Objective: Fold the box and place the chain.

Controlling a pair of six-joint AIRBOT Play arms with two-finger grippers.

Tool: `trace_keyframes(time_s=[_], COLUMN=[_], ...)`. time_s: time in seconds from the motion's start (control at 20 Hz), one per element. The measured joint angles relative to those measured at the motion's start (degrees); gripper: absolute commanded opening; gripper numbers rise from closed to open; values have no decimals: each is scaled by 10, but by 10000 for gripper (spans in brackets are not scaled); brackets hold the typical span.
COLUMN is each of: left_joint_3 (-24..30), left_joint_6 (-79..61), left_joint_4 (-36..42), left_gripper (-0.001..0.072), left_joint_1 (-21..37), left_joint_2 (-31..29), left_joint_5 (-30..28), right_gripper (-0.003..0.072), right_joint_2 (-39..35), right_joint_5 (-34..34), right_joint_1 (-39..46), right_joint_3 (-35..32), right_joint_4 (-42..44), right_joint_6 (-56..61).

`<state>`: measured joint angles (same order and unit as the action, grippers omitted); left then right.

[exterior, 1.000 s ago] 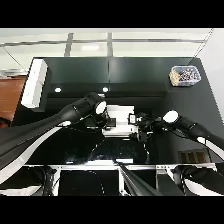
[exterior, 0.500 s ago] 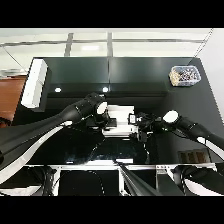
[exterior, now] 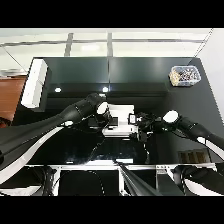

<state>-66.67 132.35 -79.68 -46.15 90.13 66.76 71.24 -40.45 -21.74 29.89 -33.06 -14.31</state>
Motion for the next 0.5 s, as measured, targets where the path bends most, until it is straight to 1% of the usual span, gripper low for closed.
trace_keyframes(time_s=[0.15,0.2,0.25,0.3,0.5], left_joint_3=[-3,-4,-4,-4,-5], left_joint_6=[0,0,0,-2,-4], left_joint_4=[0,-2,-2,-9,-6], left_gripper=[479,317,85,27,26], left_joint_1=[0,0,0,0,0], left_joint_2=[0,1,2,3,4], left_joint_5=[0,2,4,12,14], right_gripper=[127,127,127,127,127], right_joint_2=[0,0,0,0,0], right_joint_5=[0,0,0,0,0], right_joint_1=[0,0,0,0,0], right_joint_3=[0,0,0,0,0], right_joint_4=[0,0,0,0,0], right_joint_6=[0,0,0,0,0])
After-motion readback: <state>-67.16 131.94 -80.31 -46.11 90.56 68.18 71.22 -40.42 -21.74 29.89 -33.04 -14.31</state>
